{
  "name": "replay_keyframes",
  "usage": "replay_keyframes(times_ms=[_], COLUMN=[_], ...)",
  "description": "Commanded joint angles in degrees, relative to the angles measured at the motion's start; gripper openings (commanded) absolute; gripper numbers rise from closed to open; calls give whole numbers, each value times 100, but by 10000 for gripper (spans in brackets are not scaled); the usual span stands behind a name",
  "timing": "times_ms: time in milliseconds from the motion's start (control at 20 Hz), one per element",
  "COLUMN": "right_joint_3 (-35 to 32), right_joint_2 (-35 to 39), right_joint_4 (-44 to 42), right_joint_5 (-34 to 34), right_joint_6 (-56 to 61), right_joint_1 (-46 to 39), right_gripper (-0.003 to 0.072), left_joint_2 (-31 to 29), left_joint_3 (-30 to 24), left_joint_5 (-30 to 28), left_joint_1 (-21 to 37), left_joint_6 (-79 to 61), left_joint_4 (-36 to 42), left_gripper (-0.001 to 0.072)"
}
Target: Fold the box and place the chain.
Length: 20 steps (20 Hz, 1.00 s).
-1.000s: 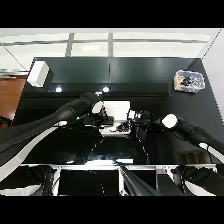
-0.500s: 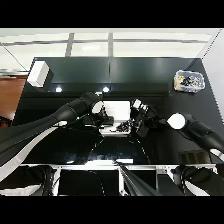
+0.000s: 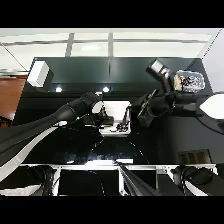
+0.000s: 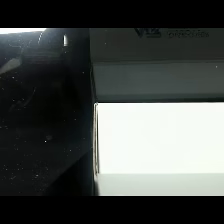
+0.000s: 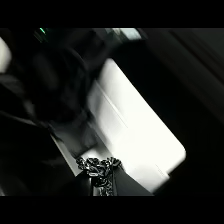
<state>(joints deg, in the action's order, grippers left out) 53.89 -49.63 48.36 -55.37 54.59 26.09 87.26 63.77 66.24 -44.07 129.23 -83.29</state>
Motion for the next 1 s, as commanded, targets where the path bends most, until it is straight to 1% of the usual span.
replay_keyframes(times_ms=[0, 200, 300, 400, 450, 500, 600, 750, 800, 850, 900, 950], right_joint_3=[597, 723, 721, 706, 614, 446, 24, -551, -660, -723, -704, -656], right_joint_2=[44, 39, 9, -129, -232, -323, -540, -850, -925, -964, -949, -907], right_joint_4=[-804, -1051, -769, -549, -546, -533, -326, -310, -310, -280, -87, 28], right_joint_5=[-175, -87, -138, -442, -575, -549, -291, 153, 181, 188, 170, 101], right_joint_6=[168, 249, 459, 678, 723, 756, 763, 763, 785, 874, 977, 1003], right_joint_1=[-2, -2, -2, 9, 33, 96, 210, 221, 223, 219, 177, 79], right_gripper=[10, 10, 10, 11, 11, 11, 17, 18, 51, 307, 411, 411], left_joint_2=[2, 2, 2, 2, 2, 2, 2, 2, 2, 2, 2, 2], left_joint_3=[4, 4, 4, 4, 4, 4, 4, 4, 4, 4, 4, 4], left_joint_5=[2, 2, 0, -2, -2, -2, -4, -22, -22, -20, -22, -22], left_joint_1=[2, 2, 2, 2, 2, 2, 2, 2, 2, 2, 2, 2], left_joint_6=[0, -2, 0, 0, 0, 0, 0, 0, 0, -2, 0, 0], left_joint_4=[-2, 0, 0, 0, 0, 0, -2, -2, -2, -2, -2, -2], left_gripper=[29, 29, 29, 29, 29, 29, 29, 29, 29, 29, 29, 29])
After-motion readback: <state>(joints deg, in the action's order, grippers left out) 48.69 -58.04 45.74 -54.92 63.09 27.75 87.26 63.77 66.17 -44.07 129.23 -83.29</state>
